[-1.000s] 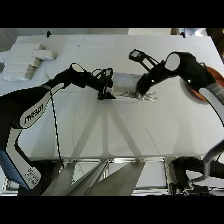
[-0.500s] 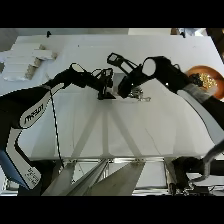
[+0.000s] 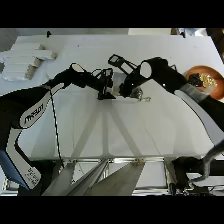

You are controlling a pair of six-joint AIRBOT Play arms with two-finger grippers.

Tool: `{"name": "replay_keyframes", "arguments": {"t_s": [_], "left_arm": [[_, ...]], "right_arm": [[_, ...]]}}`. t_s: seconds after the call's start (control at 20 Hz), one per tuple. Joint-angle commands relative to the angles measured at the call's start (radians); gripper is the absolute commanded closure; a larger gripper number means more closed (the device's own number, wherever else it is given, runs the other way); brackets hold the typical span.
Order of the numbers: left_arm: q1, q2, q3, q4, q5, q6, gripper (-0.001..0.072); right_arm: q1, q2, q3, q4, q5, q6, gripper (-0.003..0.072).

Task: Fold the box and place the chain.

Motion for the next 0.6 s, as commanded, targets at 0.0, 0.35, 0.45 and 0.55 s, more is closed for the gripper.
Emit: {"name": "replay_keyframes", "arguments": {"t_s": [0.0, 0.35, 0.45, 0.55], "left_arm": [[0.000, 0.001, 0.000, 0.000, 0.000, 0.000, 0.0314], [0.000, 0.001, 0.000, 0.000, 0.000, 0.000, 0.0314], [0.000, 0.001, 0.000, 0.000, 0.000, 0.000, 0.0314], [0.000, 0.001, 0.000, 0.000, 0.000, 0.000, 0.0314]], "right_arm": [[-0.038, 0.102, 0.000, -0.042, 0.086, -0.006, 0.0397], [-0.292, 0.190, -0.132, 0.008, 0.151, -0.177, 0.0396], [-0.339, 0.190, -0.233, 0.120, 0.089, -0.362, 0.0396], [-0.355, 0.190, -0.322, 0.225, 0.026, -0.591, 0.0396]]}}
